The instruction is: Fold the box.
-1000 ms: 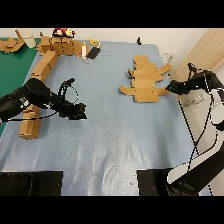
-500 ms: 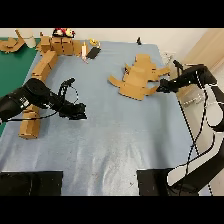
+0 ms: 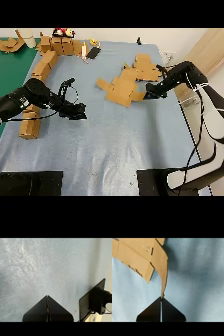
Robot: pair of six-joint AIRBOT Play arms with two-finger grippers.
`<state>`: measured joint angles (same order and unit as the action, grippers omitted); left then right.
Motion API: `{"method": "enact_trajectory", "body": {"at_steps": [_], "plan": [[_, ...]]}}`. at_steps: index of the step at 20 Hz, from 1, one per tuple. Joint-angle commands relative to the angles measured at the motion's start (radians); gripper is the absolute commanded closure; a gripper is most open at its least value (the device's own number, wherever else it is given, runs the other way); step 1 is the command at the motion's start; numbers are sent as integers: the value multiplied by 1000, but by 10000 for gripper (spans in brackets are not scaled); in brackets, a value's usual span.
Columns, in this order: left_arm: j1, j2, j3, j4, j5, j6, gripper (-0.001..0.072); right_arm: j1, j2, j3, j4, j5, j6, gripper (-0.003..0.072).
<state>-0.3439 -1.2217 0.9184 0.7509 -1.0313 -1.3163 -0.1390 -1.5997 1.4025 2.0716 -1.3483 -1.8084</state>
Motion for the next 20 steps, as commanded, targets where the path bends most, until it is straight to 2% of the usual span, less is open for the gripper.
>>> {"method": "enact_trajectory", "body": {"at_steps": [1, 9, 11, 12, 13, 14, 17, 20], "plan": [[1, 0, 1, 0, 0, 0, 699, 76, 113, -131, -51, 31, 79, 684], [1, 0, 1, 0, 0, 0, 699, 188, 373, -458, -139, 36, 161, 684], [1, 0, 1, 0, 0, 0, 699, 203, 406, -512, -138, 79, 162, 681], [1, 0, 1, 0, 0, 0, 698, 203, 409, -526, -137, 107, 163, 642], [1, 0, 1, 0, 0, 0, 699, 203, 408, -533, -138, 140, 163, 494], [1, 0, 1, 0, 0, 0, 699, 203, 407, -536, -138, 176, 162, 396], [1, 0, 1, 0, 0, 0, 699, 203, 376, -536, -138, 265, 162, 396], [1, 0, 1, 1, 0, 2, 699, 203, 306, -536, -123, 286, 162, 396]]}}
